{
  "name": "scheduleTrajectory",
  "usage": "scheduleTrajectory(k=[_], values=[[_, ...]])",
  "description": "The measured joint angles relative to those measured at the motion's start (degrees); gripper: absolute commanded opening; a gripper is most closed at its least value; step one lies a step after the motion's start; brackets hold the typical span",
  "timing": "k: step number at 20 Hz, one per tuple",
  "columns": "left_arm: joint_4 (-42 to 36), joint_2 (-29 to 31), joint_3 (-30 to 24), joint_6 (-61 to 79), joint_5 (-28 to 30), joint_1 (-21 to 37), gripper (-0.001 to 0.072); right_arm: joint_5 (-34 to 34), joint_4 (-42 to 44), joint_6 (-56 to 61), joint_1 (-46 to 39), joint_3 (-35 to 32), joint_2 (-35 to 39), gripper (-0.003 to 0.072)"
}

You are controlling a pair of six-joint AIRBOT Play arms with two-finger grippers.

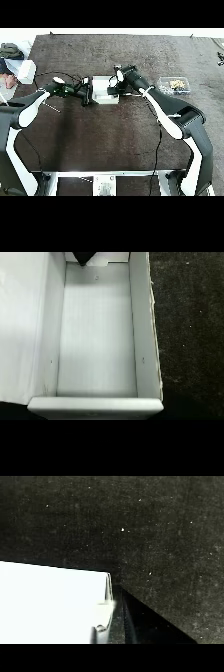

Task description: Fold the box and place the chain.

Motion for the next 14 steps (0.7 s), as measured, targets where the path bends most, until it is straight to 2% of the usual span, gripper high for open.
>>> scheduleTrajectory(k=[2,3,5,7,8,9,10,12,13,14], values=[[0.00,0.00,0.00,0.02,0.00,0.00,0.0354,0.07,-0.31,0.07,0.09,0.00,0.00,0.0240],[0.02,0.00,0.00,0.02,0.00,0.00,0.0354,0.11,-0.31,0.07,0.09,0.00,0.00,0.0149],[0.00,0.00,0.00,0.00,0.00,-0.02,0.0355,0.09,-0.33,0.24,0.13,0.00,0.00,0.0148],[0.00,-0.02,0.00,-0.02,0.00,-0.07,0.0355,0.07,-0.52,0.52,0.15,0.00,0.00,0.0052],[-0.17,-0.04,-0.04,-0.20,0.00,-0.09,0.0354,0.00,-0.59,0.70,0.17,0.00,0.00,0.0051],[-0.17,-0.04,-0.04,-0.17,0.02,-0.09,0.0355,-0.15,-0.74,0.66,0.24,0.00,0.00,-0.0009],[-0.17,-0.04,-0.04,-0.15,0.02,-0.09,0.0354,-0.39,-0.94,0.61,0.35,0.00,0.00,-0.0008],[-0.15,-0.04,-0.04,-0.11,0.02,-0.09,0.0354,-0.81,-1.07,0.48,0.46,0.00,0.00,-0.0004],[-0.13,-0.04,-0.04,-0.09,0.02,-0.09,0.0354,-0.90,-1.18,0.44,0.57,0.00,0.00,0.0075],[-0.11,-0.04,-0.04,0.04,0.02,-0.07,0.0354,-1.03,-1.20,0.20,0.59,0.00,0.00,0.0279]])
